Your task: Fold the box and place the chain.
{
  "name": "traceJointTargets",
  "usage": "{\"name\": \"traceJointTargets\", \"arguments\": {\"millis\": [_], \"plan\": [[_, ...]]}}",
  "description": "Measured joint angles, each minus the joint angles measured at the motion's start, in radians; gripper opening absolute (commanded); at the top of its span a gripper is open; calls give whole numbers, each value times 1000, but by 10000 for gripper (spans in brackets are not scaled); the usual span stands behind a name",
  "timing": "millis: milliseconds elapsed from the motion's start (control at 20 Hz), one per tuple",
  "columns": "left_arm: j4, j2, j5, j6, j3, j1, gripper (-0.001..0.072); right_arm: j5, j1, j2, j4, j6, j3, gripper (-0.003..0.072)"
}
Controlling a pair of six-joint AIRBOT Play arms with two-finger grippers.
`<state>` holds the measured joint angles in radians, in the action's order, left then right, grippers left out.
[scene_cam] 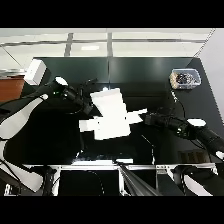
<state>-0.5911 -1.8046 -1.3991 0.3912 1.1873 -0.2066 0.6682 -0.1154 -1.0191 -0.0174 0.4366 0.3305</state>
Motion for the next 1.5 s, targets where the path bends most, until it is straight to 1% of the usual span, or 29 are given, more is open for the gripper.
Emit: {"name": "traceJointTargets", "arguments": {"millis": [150,200,250,300,350,400,450,550,700,750,800,850,950,1000,1100,1150,1250,1350,1400,1500], "plan": [[22,-3,2,9,0,0,323,2,0,0,-8,0,0,13],[30,-5,3,15,0,0,258,3,0,0,-9,0,0,13],[35,-7,3,16,0,0,252,3,0,0,-10,0,0,13],[42,-11,3,16,0,0,210,3,0,0,-12,0,0,12],[44,-17,0,16,0,0,200,3,0,0,-13,0,0,13],[47,-24,-6,18,0,0,173,3,0,0,-15,0,0,13],[49,-30,-18,19,0,0,168,4,0,0,-16,0,0,13],[50,-39,-32,16,0,0,105,4,0,0,-17,-1,0,13],[50,-45,-45,4,2,0,84,4,0,0,-17,0,0,13],[50,-46,-46,0,2,0,25,4,0,0,-17,-1,0,14],[50,-47,-50,-7,2,0,27,5,0,0,-17,0,0,16],[51,-47,-53,-15,2,0,26,6,0,0,-16,-1,0,76],[47,-47,-46,-20,3,0,25,4,0,0,-8,1,1,622],[41,-47,-42,-22,6,0,24,3,5,0,-6,0,5,644],[31,-42,-40,-23,16,0,22,10,24,0,-15,1,28,643],[23,-35,-36,-22,20,0,21,23,40,0,-45,0,50,642],[9,-10,-26,3,24,-5,19,79,78,0,-159,0,115,641],[-19,42,11,27,2,-23,19,146,105,0,-314,-32,201,641],[-25,82,43,24,-23,-35,20,178,109,0,-376,-64,238,641],[-27,164,141,-14,-92,-66,21,228,111,0,-480,-131,293,641]]}}
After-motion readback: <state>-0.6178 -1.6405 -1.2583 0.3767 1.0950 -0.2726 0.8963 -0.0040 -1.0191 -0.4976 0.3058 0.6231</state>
